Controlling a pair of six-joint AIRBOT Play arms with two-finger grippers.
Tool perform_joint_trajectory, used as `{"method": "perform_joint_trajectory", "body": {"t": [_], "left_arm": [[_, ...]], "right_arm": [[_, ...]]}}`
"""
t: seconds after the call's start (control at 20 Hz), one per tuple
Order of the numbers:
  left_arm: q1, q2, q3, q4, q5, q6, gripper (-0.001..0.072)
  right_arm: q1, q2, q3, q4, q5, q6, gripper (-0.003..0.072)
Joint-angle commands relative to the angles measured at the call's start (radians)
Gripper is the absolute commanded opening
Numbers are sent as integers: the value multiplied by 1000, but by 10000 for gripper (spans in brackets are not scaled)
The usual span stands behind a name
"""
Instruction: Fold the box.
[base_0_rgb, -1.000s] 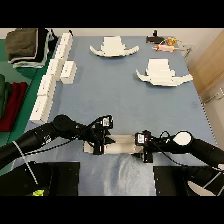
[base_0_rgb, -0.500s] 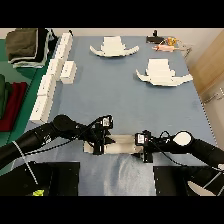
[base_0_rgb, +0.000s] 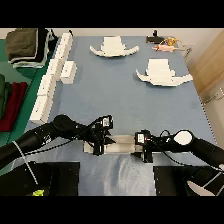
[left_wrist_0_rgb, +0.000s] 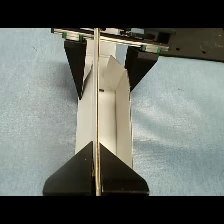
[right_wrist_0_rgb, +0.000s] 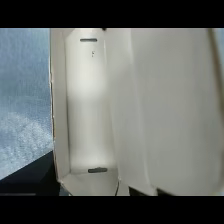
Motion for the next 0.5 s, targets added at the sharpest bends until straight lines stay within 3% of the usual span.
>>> {"method": "perform_joint_trajectory", "body": {"t": [0.0, 0.45], "left_arm": [[0, 1, 0, 0, 2, 0, 16], [0, 1, 0, 0, 2, 0, 16]], "right_arm": [[0, 21, 2, -40, 10, 50, 503], [0, 16, 0, -80, 7, 47, 504]]}}
